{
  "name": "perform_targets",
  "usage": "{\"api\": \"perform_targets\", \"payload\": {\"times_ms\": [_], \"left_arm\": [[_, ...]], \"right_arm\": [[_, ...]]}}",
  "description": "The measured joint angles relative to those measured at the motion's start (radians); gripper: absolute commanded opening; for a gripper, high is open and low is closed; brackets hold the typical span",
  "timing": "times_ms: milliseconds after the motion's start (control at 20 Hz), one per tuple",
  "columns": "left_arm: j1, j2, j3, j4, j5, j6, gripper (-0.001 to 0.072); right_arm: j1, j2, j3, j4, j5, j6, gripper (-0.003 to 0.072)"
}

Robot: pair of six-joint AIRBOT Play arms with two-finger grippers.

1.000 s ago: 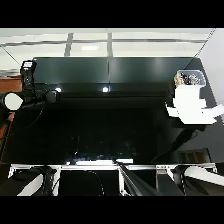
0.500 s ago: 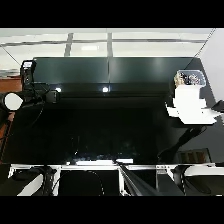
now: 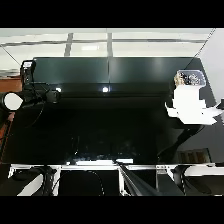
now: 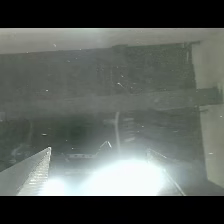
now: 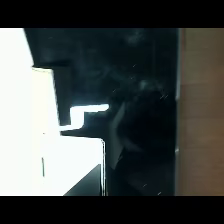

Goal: Fold the box and place the chain.

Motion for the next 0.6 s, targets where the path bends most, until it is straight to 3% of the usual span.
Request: {"api": "perform_targets", "payload": {"times_ms": [350, 600], "left_arm": [[-0.001, 0.000, 0.000, -0.021, 0.001, 0.000, 0.0708], [-0.020, -0.005, 0.000, -0.024, 0.006, 0.001, 0.0708]], "right_arm": [[0.042, 0.190, -0.076, 0.272, 0.125, 0.082, 0.0014], [0.228, 0.415, -0.314, 0.497, 0.060, 0.113, 0.0012]]}}
